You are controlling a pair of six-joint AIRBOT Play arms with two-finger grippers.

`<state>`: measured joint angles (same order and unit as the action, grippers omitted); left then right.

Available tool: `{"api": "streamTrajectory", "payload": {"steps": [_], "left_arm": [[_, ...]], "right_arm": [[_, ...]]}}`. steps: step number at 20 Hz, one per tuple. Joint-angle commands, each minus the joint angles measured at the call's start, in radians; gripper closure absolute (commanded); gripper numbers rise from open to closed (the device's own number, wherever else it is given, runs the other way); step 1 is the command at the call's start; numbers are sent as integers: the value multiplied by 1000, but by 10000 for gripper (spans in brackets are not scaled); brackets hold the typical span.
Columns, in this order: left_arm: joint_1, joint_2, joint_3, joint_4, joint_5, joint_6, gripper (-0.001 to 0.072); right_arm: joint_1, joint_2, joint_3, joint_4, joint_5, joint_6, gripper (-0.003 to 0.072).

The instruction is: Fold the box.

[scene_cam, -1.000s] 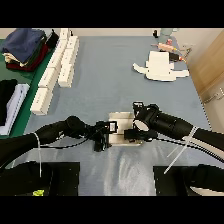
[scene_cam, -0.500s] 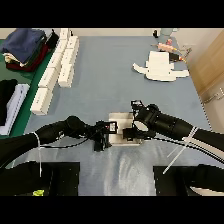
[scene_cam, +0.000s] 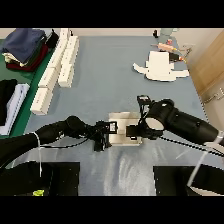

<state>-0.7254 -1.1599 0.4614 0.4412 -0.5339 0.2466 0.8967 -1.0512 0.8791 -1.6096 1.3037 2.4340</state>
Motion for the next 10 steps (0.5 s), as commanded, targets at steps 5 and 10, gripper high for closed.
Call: {"api": "streamTrajectory", "payload": {"steps": [5, 10], "left_arm": [[0, 0, 1, 0, 0, 0, 189], [0, 0, 1, 0, 1, 0, 189]], "right_arm": [[-238, 185, 5, -32, 125, -164, 685], [-750, -2, 7, 460, -7, -728, 685]]}}
